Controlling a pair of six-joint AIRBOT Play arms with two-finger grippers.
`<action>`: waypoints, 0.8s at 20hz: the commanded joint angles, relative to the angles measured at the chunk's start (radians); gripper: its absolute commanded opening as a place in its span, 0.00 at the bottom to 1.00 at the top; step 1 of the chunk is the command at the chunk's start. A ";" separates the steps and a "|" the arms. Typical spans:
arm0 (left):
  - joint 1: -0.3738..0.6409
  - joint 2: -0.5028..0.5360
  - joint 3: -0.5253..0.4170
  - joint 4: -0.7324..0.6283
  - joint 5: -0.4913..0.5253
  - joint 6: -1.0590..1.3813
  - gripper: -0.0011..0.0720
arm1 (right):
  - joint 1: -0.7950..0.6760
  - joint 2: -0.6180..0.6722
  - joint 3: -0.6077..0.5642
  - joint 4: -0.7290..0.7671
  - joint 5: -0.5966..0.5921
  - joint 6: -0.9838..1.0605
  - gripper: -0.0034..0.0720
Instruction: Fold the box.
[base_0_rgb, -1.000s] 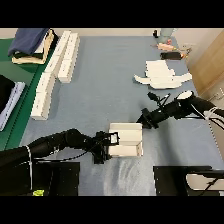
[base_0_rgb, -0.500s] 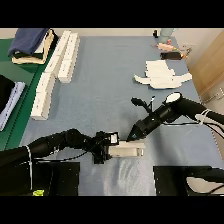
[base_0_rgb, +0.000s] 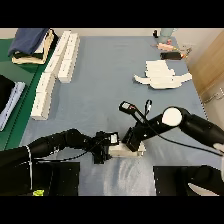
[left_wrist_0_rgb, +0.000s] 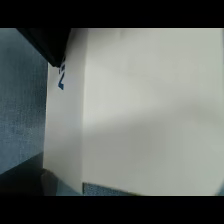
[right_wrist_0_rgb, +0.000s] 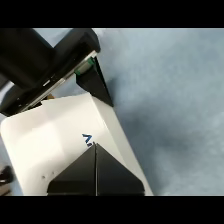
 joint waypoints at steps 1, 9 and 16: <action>0.000 0.001 0.000 0.000 0.000 0.000 0.65 | 0.154 0.174 -0.101 -0.150 -0.282 0.000 0.04; 0.000 0.001 0.000 0.000 0.000 0.000 0.65 | 0.300 0.251 -0.280 -0.273 -0.415 0.000 0.05; 0.000 0.001 0.000 0.000 0.000 0.000 0.65 | 0.353 0.254 -0.281 -0.298 -0.416 -0.042 0.46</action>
